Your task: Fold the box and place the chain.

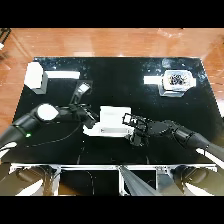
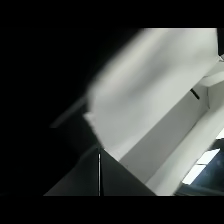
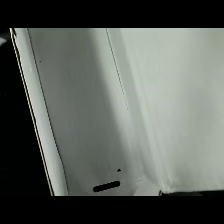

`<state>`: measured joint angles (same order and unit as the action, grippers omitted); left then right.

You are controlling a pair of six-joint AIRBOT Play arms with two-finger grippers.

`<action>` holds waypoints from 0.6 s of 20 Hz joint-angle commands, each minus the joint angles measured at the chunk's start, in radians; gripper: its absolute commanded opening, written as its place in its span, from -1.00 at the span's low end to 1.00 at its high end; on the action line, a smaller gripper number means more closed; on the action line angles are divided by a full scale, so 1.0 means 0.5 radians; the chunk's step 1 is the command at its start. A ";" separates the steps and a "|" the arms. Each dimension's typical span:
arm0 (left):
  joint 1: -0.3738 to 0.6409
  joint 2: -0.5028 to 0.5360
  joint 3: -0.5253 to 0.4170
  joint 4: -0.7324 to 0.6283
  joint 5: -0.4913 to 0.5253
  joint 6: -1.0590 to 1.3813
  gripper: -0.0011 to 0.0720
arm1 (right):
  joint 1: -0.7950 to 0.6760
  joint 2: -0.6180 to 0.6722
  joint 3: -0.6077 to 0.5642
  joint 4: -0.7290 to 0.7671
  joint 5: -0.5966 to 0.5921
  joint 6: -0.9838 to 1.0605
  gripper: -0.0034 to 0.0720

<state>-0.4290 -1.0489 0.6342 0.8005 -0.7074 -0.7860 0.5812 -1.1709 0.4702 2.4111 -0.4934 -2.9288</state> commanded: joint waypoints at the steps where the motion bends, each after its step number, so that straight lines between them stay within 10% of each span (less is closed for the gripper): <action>1: 0.239 0.189 0.009 0.121 -0.496 0.022 -0.93 | 0.001 -0.001 0.001 0.000 0.000 0.000 -0.33; 4: 0.258 0.177 -0.001 0.178 -1.108 0.595 -0.91 | 0.001 -0.001 0.001 0.000 -0.016 0.001 -0.33; 5: 0.244 0.170 -0.016 0.187 -1.106 0.623 -0.48 | 0.001 -0.001 0.001 -0.001 -0.017 0.000 -0.33; 6: 0.227 0.168 -0.033 0.175 -1.031 0.623 0.54 | 0.001 -0.001 0.001 0.000 -0.016 0.000 -0.33; 7: 0.208 0.168 -0.040 0.177 -0.909 0.603 0.78 | 0.001 -0.001 0.001 -0.001 -0.016 0.001 -0.33; 12: 0.120 0.165 -0.043 0.214 -0.472 1.082 0.78 | 0.001 -0.001 0.001 0.000 -0.017 0.001 -0.33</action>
<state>-0.3473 -0.9672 0.6159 0.8944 -1.0515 -0.4278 0.5812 -1.1709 0.4702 2.4111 -0.5003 -2.9288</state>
